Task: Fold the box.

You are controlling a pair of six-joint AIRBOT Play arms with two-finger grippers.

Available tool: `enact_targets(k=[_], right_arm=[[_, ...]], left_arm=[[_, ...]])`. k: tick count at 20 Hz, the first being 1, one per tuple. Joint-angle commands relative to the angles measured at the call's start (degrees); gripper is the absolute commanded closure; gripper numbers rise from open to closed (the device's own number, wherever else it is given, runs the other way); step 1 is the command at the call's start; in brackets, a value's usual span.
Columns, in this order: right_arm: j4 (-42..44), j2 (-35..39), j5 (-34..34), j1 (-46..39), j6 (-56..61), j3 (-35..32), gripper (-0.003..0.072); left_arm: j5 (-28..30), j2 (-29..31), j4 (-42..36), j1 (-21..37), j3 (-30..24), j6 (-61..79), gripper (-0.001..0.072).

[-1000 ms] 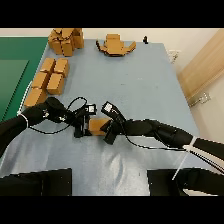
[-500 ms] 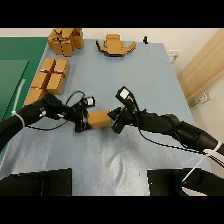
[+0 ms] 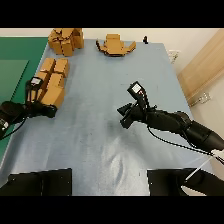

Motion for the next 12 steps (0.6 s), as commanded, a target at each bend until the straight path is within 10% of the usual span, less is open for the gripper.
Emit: enact_targets(k=[1, 12], right_arm=[[-0.48, 0.22, -0.24, -0.28, 0.9, -0.09, 0.0687], [-0.44, 0.2, -0.87, -0.26, 2.99, -0.09, 0.0686]], left_arm=[[3.54, 0.2, 4.48, 5.01, -1.79, -5.42, 0.0696], [5.86, -10.38, -2.54, 3.96, 0.57, 0.28, 0.0693]])
